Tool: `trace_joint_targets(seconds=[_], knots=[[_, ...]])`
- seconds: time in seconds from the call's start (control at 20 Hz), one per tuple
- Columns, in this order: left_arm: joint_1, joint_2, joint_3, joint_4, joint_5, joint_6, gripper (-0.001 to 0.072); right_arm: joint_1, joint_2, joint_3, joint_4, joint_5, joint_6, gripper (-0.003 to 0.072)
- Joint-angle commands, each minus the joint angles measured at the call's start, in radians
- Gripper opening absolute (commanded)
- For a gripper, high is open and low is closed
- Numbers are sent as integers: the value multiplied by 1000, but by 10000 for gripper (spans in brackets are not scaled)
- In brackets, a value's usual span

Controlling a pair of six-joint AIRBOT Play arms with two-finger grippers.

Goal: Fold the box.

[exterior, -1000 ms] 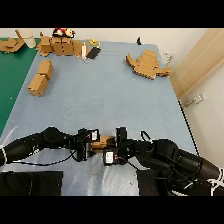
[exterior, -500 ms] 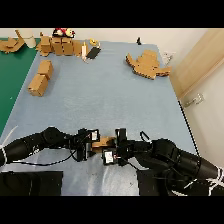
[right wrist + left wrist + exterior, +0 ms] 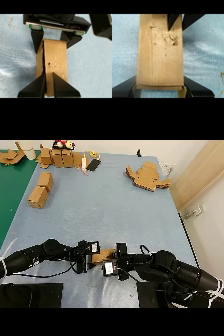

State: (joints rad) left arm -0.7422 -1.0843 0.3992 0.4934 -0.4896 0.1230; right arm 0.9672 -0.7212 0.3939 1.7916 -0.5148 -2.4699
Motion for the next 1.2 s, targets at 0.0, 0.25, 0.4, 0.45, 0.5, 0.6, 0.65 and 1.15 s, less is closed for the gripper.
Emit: trace_joint_targets(seconds=[0.0, 0.25, 0.4, 0.45, 0.5, 0.6, 0.65, 1.15], knots=[[0, 0, 1, 0, 0, 0, 494, 1, -2, 0, 15, -12, 0, 143], [0, 0, 1, 0, 0, 0, 494, 1, 0, 1, 15, 28, 0, 143], [0, 0, 1, 0, 0, 0, 494, 1, -1, 0, 15, 18, 0, 143], [0, 0, 1, 0, 0, 0, 494, 1, -1, -1, 15, 13, 0, 143], [0, 0, 1, 0, 0, 0, 494, 1, -3, -1, 15, 8, 1, 143], [0, 0, 1, 0, 0, 0, 494, 1, 2, 2, 17, 8, 22, 143], [0, 0, 1, 0, 0, 0, 494, 1, 19, 11, 43, -5, 62, 143], [0, 0, 1, 0, 0, 0, 494, -1, 179, -35, 421, -324, 1281, 2]])
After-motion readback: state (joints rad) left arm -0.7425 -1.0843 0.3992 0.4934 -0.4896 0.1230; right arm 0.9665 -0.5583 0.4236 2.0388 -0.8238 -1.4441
